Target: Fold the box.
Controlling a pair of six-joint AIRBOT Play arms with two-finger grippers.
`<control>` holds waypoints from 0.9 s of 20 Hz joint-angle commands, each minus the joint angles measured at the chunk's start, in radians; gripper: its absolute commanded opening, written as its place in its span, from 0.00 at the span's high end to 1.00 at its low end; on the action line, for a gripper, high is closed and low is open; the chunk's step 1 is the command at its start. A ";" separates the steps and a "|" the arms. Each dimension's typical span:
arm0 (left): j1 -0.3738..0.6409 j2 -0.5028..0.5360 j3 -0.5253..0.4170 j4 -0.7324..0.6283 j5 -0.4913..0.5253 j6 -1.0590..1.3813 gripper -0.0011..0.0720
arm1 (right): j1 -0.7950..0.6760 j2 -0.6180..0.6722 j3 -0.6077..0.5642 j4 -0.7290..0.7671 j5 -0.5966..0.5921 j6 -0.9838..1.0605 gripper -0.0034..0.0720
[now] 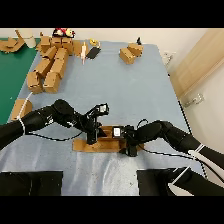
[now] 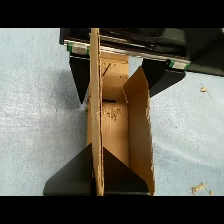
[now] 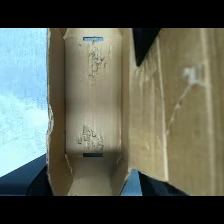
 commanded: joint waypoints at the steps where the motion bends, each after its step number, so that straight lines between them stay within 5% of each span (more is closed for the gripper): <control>1: 0.000 -0.001 0.000 0.000 -0.001 0.001 0.97 | 0.001 -0.006 0.000 0.004 0.002 0.001 0.01; 10: 0.000 -0.001 0.000 0.000 -0.001 0.001 0.97 | 0.003 -0.029 0.000 0.008 0.003 0.000 0.02; 13: 0.000 -0.001 0.000 0.000 -0.001 0.000 0.97 | 0.003 -0.027 0.000 0.006 0.002 0.000 0.15; 18: 0.000 -0.001 0.000 0.000 -0.001 0.001 0.97 | 0.003 -0.030 0.000 0.004 0.004 0.000 0.15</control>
